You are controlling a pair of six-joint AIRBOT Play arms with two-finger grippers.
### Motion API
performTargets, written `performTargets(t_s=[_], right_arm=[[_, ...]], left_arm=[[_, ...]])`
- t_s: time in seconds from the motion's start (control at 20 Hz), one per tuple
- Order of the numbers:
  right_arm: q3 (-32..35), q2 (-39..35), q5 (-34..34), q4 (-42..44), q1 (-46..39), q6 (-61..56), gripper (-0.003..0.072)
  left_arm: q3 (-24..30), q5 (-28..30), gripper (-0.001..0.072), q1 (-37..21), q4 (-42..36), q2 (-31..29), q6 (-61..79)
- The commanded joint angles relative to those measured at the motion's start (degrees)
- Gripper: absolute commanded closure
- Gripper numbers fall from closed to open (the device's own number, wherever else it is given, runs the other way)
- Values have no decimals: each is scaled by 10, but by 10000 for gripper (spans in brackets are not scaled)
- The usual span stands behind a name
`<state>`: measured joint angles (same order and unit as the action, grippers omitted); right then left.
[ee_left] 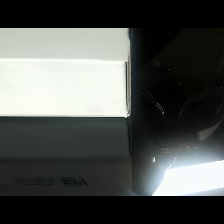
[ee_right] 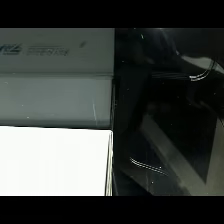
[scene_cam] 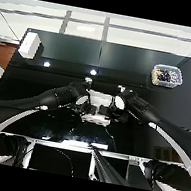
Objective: Fold the box and place the chain.
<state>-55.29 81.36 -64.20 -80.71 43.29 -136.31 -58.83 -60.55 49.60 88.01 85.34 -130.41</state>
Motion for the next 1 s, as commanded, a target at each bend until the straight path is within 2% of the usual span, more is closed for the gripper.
performTargets(t_s=[0.0,0.35,0.4,0.45,0.75,0.8,0.95], right_arm=[[-9,0,0,-7,0,3,539],[-15,0,-7,-24,0,16,547],[-15,0,-9,-24,0,16,564],[-15,0,-12,-23,0,19,638],[-15,0,-12,-23,0,20,629],[-16,0,-12,-23,0,20,517],[-19,-2,-30,-24,-5,30,337]], left_arm=[[0,0,678,0,0,0,0],[0,0,678,0,0,0,0],[0,0,678,0,0,0,0],[0,0,678,0,0,0,0],[0,0,678,0,0,0,0],[0,0,678,0,0,0,0],[0,0,678,0,0,0,0]])
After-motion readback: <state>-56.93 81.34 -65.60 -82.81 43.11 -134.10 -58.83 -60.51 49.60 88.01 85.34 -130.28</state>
